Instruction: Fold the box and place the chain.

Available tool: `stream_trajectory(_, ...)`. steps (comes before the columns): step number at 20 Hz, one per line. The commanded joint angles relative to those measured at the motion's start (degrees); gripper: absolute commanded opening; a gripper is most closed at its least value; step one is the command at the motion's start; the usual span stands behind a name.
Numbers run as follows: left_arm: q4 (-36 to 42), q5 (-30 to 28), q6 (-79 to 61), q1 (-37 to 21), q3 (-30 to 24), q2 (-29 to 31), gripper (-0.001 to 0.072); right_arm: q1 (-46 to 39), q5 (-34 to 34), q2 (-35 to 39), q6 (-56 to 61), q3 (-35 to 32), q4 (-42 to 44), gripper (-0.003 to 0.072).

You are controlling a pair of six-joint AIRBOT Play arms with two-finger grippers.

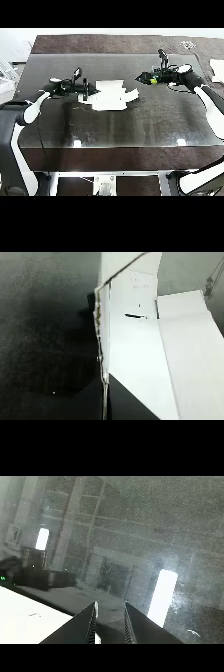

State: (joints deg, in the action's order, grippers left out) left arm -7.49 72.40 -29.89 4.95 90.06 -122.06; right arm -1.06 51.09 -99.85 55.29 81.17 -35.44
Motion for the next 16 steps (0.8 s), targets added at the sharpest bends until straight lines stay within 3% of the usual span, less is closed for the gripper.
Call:
stream_trajectory(1, 0.02, -1.49, -3.17, -0.04, -0.96, 0.02, 0.0015, 0.04, 0.37, 0.04, -0.55, -0.11, 0.02, 0.0230)
stream_trajectory(16, -2.78, -3.17, -1.57, 0.00, -0.96, 0.04, 0.0020, -0.22, -0.09, 0.04, -2.03, -0.24, 0.02, 0.0226)
